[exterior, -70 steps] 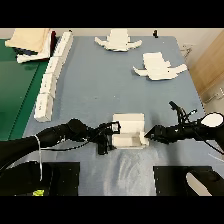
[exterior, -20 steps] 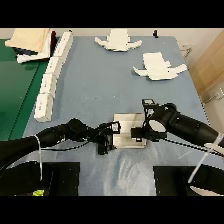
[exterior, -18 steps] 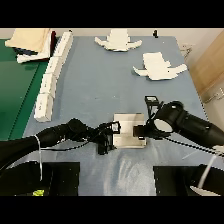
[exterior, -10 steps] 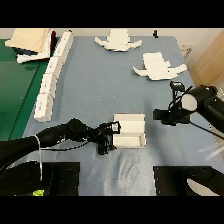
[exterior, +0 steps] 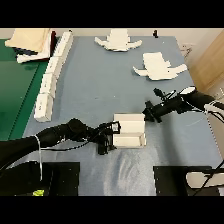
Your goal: Fold the box.
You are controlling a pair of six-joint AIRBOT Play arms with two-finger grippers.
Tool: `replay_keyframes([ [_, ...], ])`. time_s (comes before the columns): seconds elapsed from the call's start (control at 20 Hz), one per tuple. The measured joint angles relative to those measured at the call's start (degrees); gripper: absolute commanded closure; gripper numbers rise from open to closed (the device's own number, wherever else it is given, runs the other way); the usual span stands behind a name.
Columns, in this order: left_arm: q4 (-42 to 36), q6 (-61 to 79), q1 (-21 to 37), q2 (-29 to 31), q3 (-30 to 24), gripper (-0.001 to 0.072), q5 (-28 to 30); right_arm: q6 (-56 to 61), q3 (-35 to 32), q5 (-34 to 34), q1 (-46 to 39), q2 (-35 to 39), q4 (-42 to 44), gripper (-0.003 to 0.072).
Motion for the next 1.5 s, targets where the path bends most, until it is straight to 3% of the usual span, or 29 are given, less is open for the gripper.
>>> replay_keyframes([
  [0.25,0.0,0.0,0.0,0.0,0.0,0.0255,0.02,-9.27,-0.09,7.74,6.12,0.39,2.43,0.0682],
  [0.5,0.02,0.02,0.0,0.0,0.0,0.0255,-0.02,-11.54,-1.57,6.78,12.48,6.75,-3.26,0.0682],
  [0.8,0.02,0.02,0.0,0.0,0.0,0.0255,0.0,-12.35,-5.95,-4.26,21.84,17.03,-16.24,0.0682],
  [1.3,-0.07,-0.02,0.0,0.0,0.0,0.0255,0.07,-13.9,-14.05,-23.93,37.07,36.28,-25.83,0.0682],
  [1.45,-0.07,-0.02,0.0,0.0,0.0,0.0255,0.04,-15.43,-17.09,-30.1,42.25,41.48,-28.98,0.0621],
  [1.5,-0.07,-0.02,0.0,0.0,0.0,0.0255,0.04,-15.76,-18.12,-31.78,43.93,42.86,-30.12,0.0541],
])
